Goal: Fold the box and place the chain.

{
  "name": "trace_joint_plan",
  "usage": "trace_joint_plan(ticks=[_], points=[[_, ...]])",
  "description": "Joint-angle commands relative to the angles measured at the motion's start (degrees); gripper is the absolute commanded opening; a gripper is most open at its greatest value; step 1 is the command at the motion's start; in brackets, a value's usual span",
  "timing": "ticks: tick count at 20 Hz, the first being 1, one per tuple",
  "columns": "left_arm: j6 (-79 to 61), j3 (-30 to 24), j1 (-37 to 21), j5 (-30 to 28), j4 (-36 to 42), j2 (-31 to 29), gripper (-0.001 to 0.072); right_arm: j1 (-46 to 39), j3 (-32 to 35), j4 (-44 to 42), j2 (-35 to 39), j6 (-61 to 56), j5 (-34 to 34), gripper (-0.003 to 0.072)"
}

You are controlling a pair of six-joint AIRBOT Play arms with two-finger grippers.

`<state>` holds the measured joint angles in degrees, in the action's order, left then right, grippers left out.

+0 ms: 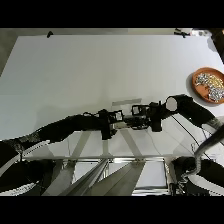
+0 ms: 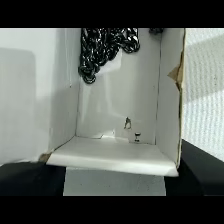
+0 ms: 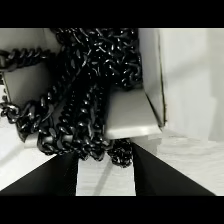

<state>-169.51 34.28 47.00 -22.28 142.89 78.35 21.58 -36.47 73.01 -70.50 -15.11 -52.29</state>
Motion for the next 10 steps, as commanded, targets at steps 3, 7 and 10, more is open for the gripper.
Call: trace_joint_plan(ticks=[3, 7, 10], points=[[0.0, 0.0, 0.0, 0.0, 0.0, 0.0, 0.0257, 0.1, 0.6, -3.2, -0.1, 0.6, 1.7, 0.0148], [0.0, 0.0, 0.0, 0.0, 0.0, 0.0, 0.0257, 0.1, 0.6, -3.0, -0.1, 0.6, 0.5, 0.0014], [0.0, 0.0, 0.0, 0.0, 0.0, 0.0, 0.0257, 0.1, 0.6, -2.5, 0.9, 0.6, 0.0, 0.0014]])
